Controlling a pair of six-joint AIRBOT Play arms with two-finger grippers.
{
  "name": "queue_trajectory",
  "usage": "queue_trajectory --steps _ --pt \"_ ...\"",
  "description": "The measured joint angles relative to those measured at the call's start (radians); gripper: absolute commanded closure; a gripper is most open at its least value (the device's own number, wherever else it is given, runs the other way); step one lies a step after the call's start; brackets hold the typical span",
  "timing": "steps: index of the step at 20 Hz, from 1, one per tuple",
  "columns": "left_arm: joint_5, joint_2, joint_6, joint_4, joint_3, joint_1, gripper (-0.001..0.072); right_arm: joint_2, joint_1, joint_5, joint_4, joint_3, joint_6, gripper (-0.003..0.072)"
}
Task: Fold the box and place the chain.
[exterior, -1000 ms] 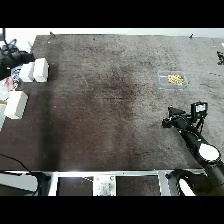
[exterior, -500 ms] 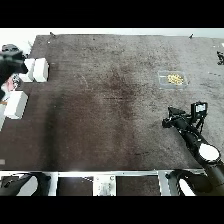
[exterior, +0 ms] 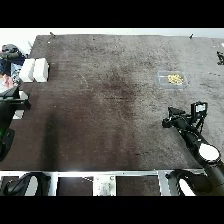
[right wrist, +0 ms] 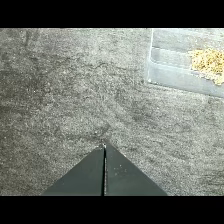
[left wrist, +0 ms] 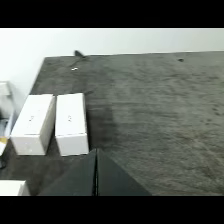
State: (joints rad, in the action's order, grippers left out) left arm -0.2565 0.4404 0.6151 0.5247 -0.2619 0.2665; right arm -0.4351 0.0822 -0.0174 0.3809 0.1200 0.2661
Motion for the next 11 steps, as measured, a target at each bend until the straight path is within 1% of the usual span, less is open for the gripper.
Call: queue_trajectory --steps 2,4,7,11 --pt "0.052 -0.054 0.006 0.018 0.021 0.0 0.0699 0.0 0.0 0.0 0.0 0.0 0.0 0.0673" --pt "0.093 -0.082 0.009 0.026 0.031 0.0 0.0698 0.0 0.0 0.0 0.0 0.0 0.0 0.0673" --pt "0.134 -0.103 0.01 0.033 0.039 0.0 0.0698 0.0 0.0 0.0 0.0 0.0 0.0 0.0673" --pt "0.158 -0.112 0.01 0.036 0.042 0.0 0.0698 0.0 0.0 0.0 0.0 0.0 0.0 0.0672"
